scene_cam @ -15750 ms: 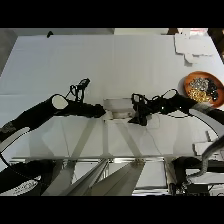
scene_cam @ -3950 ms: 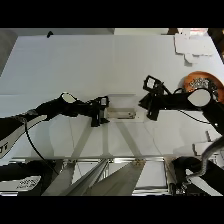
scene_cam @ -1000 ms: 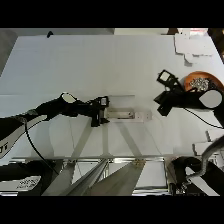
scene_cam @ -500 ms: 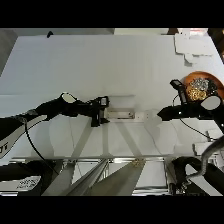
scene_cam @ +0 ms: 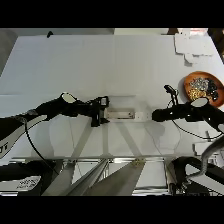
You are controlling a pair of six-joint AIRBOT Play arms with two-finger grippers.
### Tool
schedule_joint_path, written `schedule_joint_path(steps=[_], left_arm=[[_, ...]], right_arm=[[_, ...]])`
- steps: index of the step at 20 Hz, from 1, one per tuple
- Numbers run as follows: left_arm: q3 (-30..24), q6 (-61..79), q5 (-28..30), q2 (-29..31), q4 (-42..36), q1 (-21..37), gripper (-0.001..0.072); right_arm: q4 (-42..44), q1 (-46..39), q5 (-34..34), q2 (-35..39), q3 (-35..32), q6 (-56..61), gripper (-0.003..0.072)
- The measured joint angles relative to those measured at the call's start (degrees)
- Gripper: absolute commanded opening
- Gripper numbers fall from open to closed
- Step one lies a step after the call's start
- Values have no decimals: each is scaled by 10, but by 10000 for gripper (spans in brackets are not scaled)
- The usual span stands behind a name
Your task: Fold the box and place the chain.
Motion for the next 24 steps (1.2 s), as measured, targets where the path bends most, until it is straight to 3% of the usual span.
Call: schedule_joint_path(steps=[8,9,11,18,20,24], left_arm=[[0,0,0,0,0,0,284],[0,0,0,0,0,0,284],[0,0,0,0,0,0,284],[0,0,0,0,0,0,284],[0,0,0,0,0,0,284],[0,0,0,0,0,0,284]], right_arm=[[111,30,19,-41,0,-52,13],[132,31,21,-41,0,-57,52],[170,33,28,-42,0,-62,245],[237,53,42,-42,0,-68,279],[242,66,36,-42,0,-69,324],[246,91,9,-42,0,-70,324]])
